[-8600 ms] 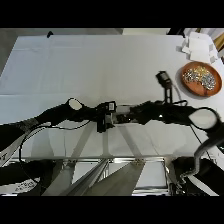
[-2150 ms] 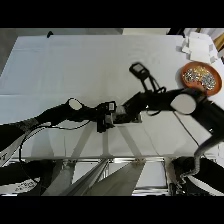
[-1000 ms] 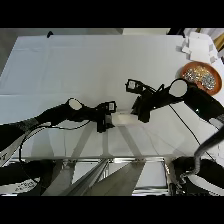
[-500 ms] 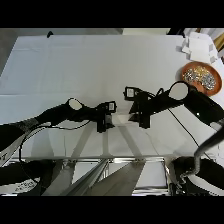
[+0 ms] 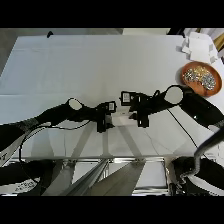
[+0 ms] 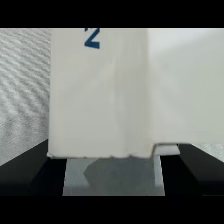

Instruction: Fold the box and place the chain.

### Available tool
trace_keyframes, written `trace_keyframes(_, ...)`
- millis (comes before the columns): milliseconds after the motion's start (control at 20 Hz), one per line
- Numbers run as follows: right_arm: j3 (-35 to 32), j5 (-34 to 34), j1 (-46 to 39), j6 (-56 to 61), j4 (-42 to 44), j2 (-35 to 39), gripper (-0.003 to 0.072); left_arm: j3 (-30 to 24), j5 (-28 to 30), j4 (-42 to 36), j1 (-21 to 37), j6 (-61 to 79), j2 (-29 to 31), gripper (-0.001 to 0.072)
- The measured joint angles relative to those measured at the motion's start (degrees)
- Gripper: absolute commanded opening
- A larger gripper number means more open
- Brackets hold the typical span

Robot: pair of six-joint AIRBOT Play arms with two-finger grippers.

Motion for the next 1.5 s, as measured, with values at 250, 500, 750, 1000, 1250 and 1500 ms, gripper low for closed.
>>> trace_keyframes(250,-0.5,-0.3,0.0,0.2,-0.8,0.0,0.0149,0.0,0.0,0.0,0.0,0.0,0.0,0.0272)
trace_keyframes(500,-1.2,-0.5,0.0,0.3,-1.1,0.0,0.0078,0.0,0.0,0.0,0.0,0.0,0.0,0.0272)
trace_keyframes(750,-1.5,-0.9,0.0,0.4,-1.2,0.0,0.0077,0.0,0.0,0.0,0.0,0.0,0.0,0.0272)
trace_keyframes(1000,-2.0,-1.2,0.0,1.5,-1.0,0.0,0.0077,0.0,0.0,0.0,0.0,0.0,0.0,0.0272)
trace_keyframes(1250,-4.0,-1.6,0.0,1.7,-0.5,0.1,0.008,0.0,0.0,0.1,0.0,0.3,0.0,0.0272)
trace_keyframes(1500,-4.9,-1.7,0.0,1.9,0.8,0.0,0.0077,0.0,0.0,0.1,0.0,0.2,0.0,0.0272)
